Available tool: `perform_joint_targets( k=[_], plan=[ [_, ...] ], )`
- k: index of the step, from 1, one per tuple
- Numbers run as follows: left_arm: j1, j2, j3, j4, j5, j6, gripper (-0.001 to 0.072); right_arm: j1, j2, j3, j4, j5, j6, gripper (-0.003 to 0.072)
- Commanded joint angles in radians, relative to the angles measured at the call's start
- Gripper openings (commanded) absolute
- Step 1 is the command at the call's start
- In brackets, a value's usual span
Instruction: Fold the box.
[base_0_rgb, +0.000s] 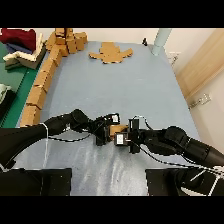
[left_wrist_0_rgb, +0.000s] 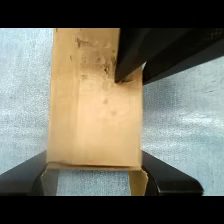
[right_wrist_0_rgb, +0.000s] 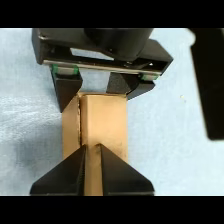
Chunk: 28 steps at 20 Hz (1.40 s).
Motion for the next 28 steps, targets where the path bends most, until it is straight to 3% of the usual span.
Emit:
perform_joint_targets(
  k=[1, 5, 8, 12, 13, 15, 16, 21, 28],
  plan=[
    [0.0, 0.0, 0.001, 0.0, 0.0, 0.0, 0.0373, 0.002, 0.0, -0.001, 0.014, -0.014, 0.0, 0.0137],
    [0.0, 0.0, 0.001, 0.0, 0.0, 0.0, 0.0374, 0.002, 0.003, 0.0, 0.013, -0.014, 0.0, 0.0138],
    [0.0, 0.0, 0.001, 0.0, 0.001, 0.0, 0.0374, 0.015, 0.033, 0.0, 0.018, -0.024, 0.0, 0.025],
    [0.0, 0.0, 0.001, 0.0, 0.0, 0.0, 0.0374, 0.014, 0.068, 0.0, 0.02, -0.038, 0.001, 0.0247],
    [0.0, 0.0, 0.001, 0.0, 0.0, 0.0, 0.0374, 0.014, 0.071, 0.0, 0.02, -0.031, 0.002, 0.0219],
    [0.0, 0.0, 0.001, 0.0, 0.0, 0.0, 0.0374, 0.013, 0.061, 0.0, 0.013, -0.021, 0.027, 0.0042],
    [0.0, 0.0, 0.001, 0.0, 0.001, 0.0, 0.0374, 0.013, 0.051, 0.0, 0.011, -0.007, 0.035, 0.0005],
    [0.0, 0.0, 0.001, 0.0, 0.0, 0.0, 0.0374, 0.013, -0.006, 0.0, 0.009, 0.098, 0.035, 0.0005],
    [0.0, 0.0, 0.001, 0.0, 0.0, 0.0, 0.0374, 0.014, -0.047, -0.002, 0.045, 0.079, 0.035, 0.0005]
  ],
)
